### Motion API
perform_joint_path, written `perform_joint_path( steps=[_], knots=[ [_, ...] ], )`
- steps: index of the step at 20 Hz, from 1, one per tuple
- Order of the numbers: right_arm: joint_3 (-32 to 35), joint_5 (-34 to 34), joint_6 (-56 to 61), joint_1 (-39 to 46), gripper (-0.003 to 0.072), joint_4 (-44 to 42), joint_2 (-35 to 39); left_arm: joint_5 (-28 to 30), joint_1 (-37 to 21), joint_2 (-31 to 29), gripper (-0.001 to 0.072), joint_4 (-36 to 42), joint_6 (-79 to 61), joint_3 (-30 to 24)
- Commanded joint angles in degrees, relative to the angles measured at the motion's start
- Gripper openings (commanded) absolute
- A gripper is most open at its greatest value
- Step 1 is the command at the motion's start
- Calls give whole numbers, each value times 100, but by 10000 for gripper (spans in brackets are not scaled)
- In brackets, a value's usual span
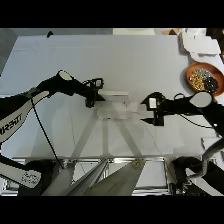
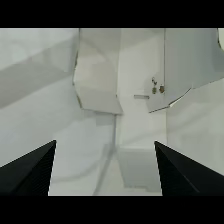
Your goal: Fold the box and place the chain.
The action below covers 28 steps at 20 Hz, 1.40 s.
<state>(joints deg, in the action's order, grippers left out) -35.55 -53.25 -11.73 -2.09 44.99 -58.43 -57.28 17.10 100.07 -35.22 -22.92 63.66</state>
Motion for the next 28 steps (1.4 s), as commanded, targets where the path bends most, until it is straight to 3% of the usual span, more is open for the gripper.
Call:
perform_joint_path(
  steps=[1,11,19,24,28],
  knots=[
    [-4,664,-74,-212,697,-479,-621,2,4,4,12,0,0,-2],
    [-4,492,-33,-221,694,-472,-940,4,4,4,12,0,0,-2],
    [-2,911,-643,-225,694,-535,-1576,2,7,4,12,0,0,-2],
    [-2,892,-1239,-225,694,-1552,-1676,2,7,4,12,0,0,-2],
    [-2,820,-1237,-236,694,-1705,-1676,2,7,4,12,0,0,-2]
  ],
)
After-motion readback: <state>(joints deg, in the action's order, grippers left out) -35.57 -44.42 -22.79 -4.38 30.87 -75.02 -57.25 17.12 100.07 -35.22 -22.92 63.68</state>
